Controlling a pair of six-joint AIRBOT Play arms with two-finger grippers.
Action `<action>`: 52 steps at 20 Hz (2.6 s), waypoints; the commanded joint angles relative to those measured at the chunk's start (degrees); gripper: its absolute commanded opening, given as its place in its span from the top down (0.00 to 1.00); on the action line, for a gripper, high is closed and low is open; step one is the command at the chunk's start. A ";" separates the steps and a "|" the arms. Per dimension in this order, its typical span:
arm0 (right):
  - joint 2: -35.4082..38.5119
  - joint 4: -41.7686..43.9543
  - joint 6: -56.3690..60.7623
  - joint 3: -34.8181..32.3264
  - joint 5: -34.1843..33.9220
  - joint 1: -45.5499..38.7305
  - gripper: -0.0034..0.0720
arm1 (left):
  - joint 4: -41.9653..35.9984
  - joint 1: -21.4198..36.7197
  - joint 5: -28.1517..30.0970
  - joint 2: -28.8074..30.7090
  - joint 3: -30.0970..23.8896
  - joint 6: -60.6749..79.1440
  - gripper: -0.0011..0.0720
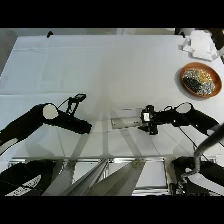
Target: Fold the box and place the chain.
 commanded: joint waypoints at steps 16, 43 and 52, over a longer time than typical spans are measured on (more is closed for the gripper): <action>0.04 0.00 0.02 0.00 0.02 0.02 0.40 | 0.63 9.49 -0.98 7.43 -6.40 -1.81 0.98; 0.04 0.00 0.02 -0.02 0.02 0.02 0.40 | -27.34 -8.81 17.09 2.23 -4.52 13.44 0.48; 0.04 0.00 0.02 -0.02 0.02 0.02 0.40 | -26.84 -9.53 17.77 1.44 -0.79 13.40 0.45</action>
